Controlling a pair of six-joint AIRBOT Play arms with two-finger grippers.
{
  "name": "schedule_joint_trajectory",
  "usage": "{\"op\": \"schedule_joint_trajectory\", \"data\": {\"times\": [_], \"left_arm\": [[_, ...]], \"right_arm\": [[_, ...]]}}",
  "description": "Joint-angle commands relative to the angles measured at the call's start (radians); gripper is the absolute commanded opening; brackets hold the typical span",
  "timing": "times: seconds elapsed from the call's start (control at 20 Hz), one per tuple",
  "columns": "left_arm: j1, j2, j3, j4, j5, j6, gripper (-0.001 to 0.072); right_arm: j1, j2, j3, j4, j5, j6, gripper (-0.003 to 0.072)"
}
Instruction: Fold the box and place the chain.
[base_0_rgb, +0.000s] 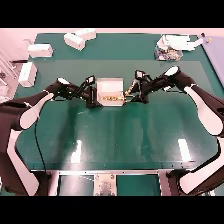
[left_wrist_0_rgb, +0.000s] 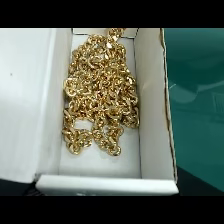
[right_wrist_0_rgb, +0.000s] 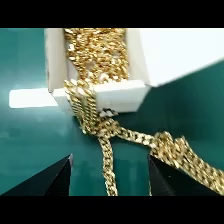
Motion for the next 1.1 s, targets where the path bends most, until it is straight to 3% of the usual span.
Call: {"op": "schedule_joint_trajectory", "data": {"times": [0.0, 0.55, 0.6, 0.65, 0.75, 0.8, 0.9, 0.95, 1.05], "left_arm": [[0.0, 0.0, 0.001, 0.0, 0.0, 0.0, 0.063], [0.0, 0.0, 0.001, 0.0, 0.0, 0.0, 0.0629], [0.0, 0.0, 0.001, 0.0, 0.0, 0.0, 0.0629], [0.0, 0.0, 0.001, 0.0, 0.0, 0.0, 0.0629], [0.0, 0.0, 0.001, 0.0, 0.0, 0.0, 0.063], [0.0, 0.0, 0.001, 0.0, 0.0, 0.0, 0.063], [0.0, 0.0, 0.001, 0.0, 0.0, 0.0, 0.063], [0.0, 0.0, 0.001, 0.0, 0.0, 0.0, 0.0629], [0.0, 0.0, 0.001, 0.0, 0.0, 0.0, 0.063]], "right_arm": [[0.037, -0.03, -0.006, -0.006, 0.005, -0.087, 0.0573], [0.06, -0.094, -0.005, 0.036, -0.026, -0.087, 0.0572], [0.063, -0.096, -0.005, 0.037, -0.033, -0.087, 0.0531], [0.067, -0.098, -0.005, 0.036, -0.037, -0.087, 0.0424], [0.067, -0.101, -0.005, 0.036, -0.053, -0.087, 0.0388], [0.067, -0.101, -0.005, 0.036, -0.064, -0.086, 0.0296], [0.064, -0.101, -0.003, 0.032, -0.068, -0.083, 0.0233], [0.062, -0.1, -0.002, 0.032, -0.068, -0.082, 0.009], [0.056, -0.1, -0.001, 0.032, -0.067, -0.063, 0.0045]]}}
